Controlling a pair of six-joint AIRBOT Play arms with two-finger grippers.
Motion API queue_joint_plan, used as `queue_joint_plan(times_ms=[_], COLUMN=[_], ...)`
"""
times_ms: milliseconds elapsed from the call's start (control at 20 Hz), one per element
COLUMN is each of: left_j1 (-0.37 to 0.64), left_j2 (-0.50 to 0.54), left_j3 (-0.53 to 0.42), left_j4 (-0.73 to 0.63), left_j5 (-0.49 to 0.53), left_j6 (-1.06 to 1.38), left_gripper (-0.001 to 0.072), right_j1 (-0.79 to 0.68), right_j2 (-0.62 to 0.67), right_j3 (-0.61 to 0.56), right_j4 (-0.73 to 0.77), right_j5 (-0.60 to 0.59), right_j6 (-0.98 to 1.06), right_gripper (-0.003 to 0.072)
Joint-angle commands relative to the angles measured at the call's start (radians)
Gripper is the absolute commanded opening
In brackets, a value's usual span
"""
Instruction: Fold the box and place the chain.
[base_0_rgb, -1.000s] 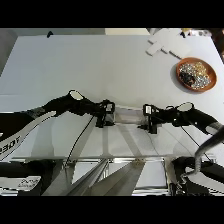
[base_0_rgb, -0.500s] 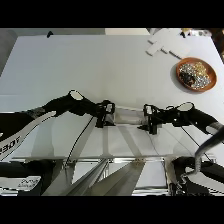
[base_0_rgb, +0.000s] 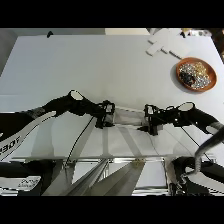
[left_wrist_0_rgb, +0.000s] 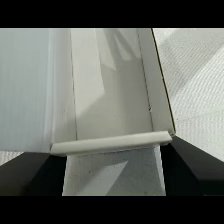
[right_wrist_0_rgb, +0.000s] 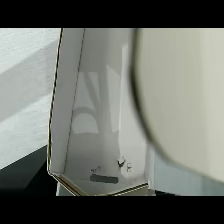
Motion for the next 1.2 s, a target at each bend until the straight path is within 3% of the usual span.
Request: queue_joint_plan(times_ms=[0, 250, 400, 800, 1150], left_j1=[0.000, 0.000, 0.000, 0.000, 0.000], left_j2=[0.001, 0.001, 0.001, 0.001, 0.001], left_j3=[0.001, 0.001, 0.001, 0.001, 0.001], left_j4=[-0.003, -0.003, -0.003, -0.003, -0.003], left_j5=[0.006, 0.006, 0.006, 0.006, 0.006], left_j6=[0.000, 0.000, 0.000, 0.000, -0.001], left_gripper=[0.0253, 0.0253, 0.0253, 0.0253, 0.0253], right_j1=[0.001, 0.001, 0.001, 0.001, -0.075], right_j2=[0.000, 0.000, 0.000, 0.041, 0.163], right_j3=[-0.001, -0.001, -0.001, -0.001, 0.000], right_j4=[-0.001, -0.001, 0.000, -0.011, -0.182], right_j5=[0.025, -0.005, -0.063, -0.167, -0.214], right_j6=[-0.001, -0.003, -0.004, 0.063, 0.251], right_gripper=[0.0501, 0.0515, 0.0698, 0.0696, 0.0690])
